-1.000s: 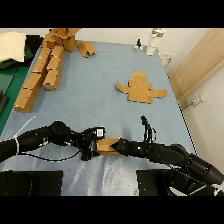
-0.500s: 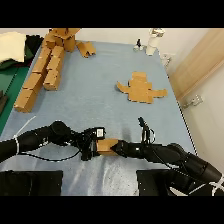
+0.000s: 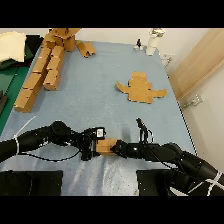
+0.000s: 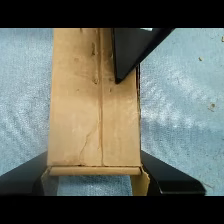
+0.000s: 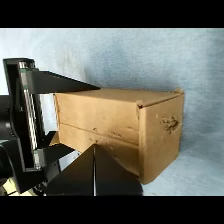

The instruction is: Fold the box.

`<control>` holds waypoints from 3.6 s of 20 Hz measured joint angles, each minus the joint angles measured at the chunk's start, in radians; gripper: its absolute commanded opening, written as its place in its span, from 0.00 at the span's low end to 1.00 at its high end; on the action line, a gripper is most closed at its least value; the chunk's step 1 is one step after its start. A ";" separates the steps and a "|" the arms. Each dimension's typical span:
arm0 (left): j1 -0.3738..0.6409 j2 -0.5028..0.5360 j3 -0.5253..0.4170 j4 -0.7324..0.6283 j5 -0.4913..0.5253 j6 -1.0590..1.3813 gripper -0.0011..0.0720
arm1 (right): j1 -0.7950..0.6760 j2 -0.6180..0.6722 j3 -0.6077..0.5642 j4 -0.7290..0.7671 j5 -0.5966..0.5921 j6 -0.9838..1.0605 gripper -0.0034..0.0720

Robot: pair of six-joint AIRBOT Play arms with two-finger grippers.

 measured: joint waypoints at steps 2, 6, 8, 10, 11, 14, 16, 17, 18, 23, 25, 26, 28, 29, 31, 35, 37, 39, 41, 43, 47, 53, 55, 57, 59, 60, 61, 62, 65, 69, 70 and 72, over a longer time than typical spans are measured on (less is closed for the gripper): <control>0.000 0.000 0.000 0.000 0.000 0.000 0.73 | 0.000 -0.003 0.000 -0.002 0.000 -0.001 0.05; 0.000 0.000 0.000 0.000 0.000 0.000 0.73 | 0.000 -0.005 0.000 -0.008 -0.002 -0.001 0.05; 0.000 0.000 0.000 -0.001 -0.001 -0.002 0.73 | 0.000 0.005 0.007 -0.012 -0.008 -0.001 0.05; 0.000 0.000 0.000 -0.001 -0.002 -0.003 0.73 | 0.001 0.030 0.021 -0.019 -0.012 -0.002 0.05; 0.000 0.000 0.000 -0.002 -0.002 -0.003 0.73 | 0.001 0.041 0.026 -0.019 -0.013 -0.002 0.05; 0.000 0.000 0.000 -0.001 -0.002 -0.003 0.73 | 0.003 0.057 0.037 -0.015 -0.010 -0.001 0.05; 0.000 0.000 0.000 -0.001 -0.001 -0.003 0.73 | 0.018 0.049 0.040 -0.012 -0.006 0.000 0.05; 0.000 0.000 0.000 -0.001 -0.001 -0.003 0.73 | 0.028 0.040 0.041 -0.011 0.000 0.000 0.05; 0.000 0.000 0.000 -0.001 -0.001 -0.002 0.73 | 0.042 0.028 0.042 -0.009 0.013 0.001 0.05; 0.000 0.000 0.000 -0.001 -0.001 -0.001 0.73 | 0.107 -0.033 0.044 0.000 0.077 0.011 0.05; 0.000 0.000 0.000 -0.001 0.000 -0.001 0.73 | 0.116 -0.045 0.045 0.002 0.103 0.015 0.05; 0.000 0.000 0.000 0.000 0.000 -0.001 0.73 | 0.120 -0.049 0.045 0.002 0.112 0.018 0.05; 0.000 0.000 0.000 0.000 0.000 0.000 0.73 | 0.124 -0.055 0.045 0.002 0.124 0.018 0.05; 0.000 0.000 0.000 0.000 0.000 0.000 0.73 | 0.125 -0.058 0.045 0.002 0.126 0.018 0.05; 0.000 0.000 0.000 0.000 0.000 -0.001 0.73 | 0.126 -0.063 0.045 0.002 0.130 0.018 0.05; 0.000 0.000 0.000 0.000 0.000 -0.001 0.73 | 0.128 -0.068 0.045 0.002 0.135 0.019 0.05; 0.000 0.000 0.000 0.000 0.000 -0.001 0.73 | 0.128 -0.069 0.045 0.002 0.135 0.019 0.05; 0.000 0.000 0.000 -0.001 0.000 -0.001 0.73 | 0.128 -0.064 0.045 -0.001 0.136 0.019 0.05; 0.000 0.000 0.000 0.000 -0.002 -0.001 0.73 | 0.127 -0.041 0.045 -0.022 0.135 0.019 0.05; 0.000 0.000 0.000 0.000 -0.002 -0.001 0.73 | 0.121 0.003 0.045 -0.064 0.121 0.019 0.05; 0.000 0.000 0.000 0.000 -0.001 -0.001 0.73 | 0.048 0.102 0.057 -0.249 0.013 0.069 0.05; 0.000 0.000 0.002 0.000 0.000 -0.001 0.73 | -0.129 0.054 0.185 -0.627 -0.401 0.193 0.05; 0.000 0.000 0.002 0.000 0.000 -0.001 0.73 | -0.166 -0.016 0.248 -0.719 -0.500 0.198 0.05; 0.000 0.000 0.002 -0.001 0.001 -0.001 0.73 | -0.187 -0.102 0.311 -0.793 -0.552 0.198 0.05; 0.000 0.000 0.002 -0.001 -0.001 -0.001 0.73 | -0.195 -0.192 0.369 -0.831 -0.567 0.201 0.05; 0.000 0.000 0.002 0.000 0.000 -0.001 0.73 | -0.198 -0.233 0.392 -0.838 -0.570 0.201 0.05; 0.000 0.000 0.002 -0.001 0.000 -0.001 0.73 | -0.200 -0.272 0.411 -0.847 -0.565 0.201 0.05; 0.000 0.000 0.002 0.000 -0.002 -0.001 0.73 | -0.201 -0.303 0.424 -0.848 -0.558 0.201 0.05; 0.000 0.000 0.002 -0.001 -0.002 -0.001 0.73 | -0.203 -0.367 0.446 -0.849 -0.534 0.206 0.05; 0.000 0.000 0.002 -0.003 -0.002 -0.001 0.73 | -0.204 -0.398 0.456 -0.846 -0.507 0.217 0.05; 0.000 0.000 0.003 -0.007 -0.002 -0.002 0.73 | -0.204 -0.401 0.457 -0.846 -0.505 0.219 0.05; 0.003 0.006 0.011 -0.010 -0.003 -0.013 0.73 | -0.205 -0.406 0.458 -0.840 -0.501 0.220 0.05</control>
